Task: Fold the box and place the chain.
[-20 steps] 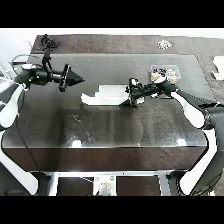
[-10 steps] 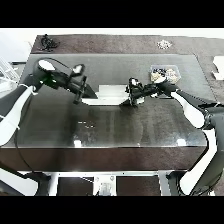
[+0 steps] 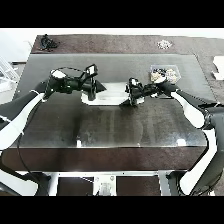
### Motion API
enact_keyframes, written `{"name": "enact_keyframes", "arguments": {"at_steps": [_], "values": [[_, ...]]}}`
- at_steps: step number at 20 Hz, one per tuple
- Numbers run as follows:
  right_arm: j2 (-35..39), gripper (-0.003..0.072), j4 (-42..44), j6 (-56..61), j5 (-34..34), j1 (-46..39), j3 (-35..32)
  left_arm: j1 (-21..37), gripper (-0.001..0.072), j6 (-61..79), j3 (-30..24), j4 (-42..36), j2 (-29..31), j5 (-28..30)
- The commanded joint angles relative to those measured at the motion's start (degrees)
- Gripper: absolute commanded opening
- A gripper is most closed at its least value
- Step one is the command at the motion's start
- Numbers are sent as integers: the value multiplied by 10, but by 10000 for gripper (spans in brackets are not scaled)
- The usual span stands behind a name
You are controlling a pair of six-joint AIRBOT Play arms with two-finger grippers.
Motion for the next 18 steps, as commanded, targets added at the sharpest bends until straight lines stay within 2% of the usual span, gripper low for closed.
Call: {"name": "enact_keyframes", "arguments": {"at_steps": [1,9,18], "values": [[0,573,0,0,0,0,0,-3,18,43,-2,-54,-1,113],[0,574,0,0,0,0,0,-3,18,41,2,-59,-59,122],[0,574,0,0,0,0,0,-3,18,37,0,-59,-63,122]]}}
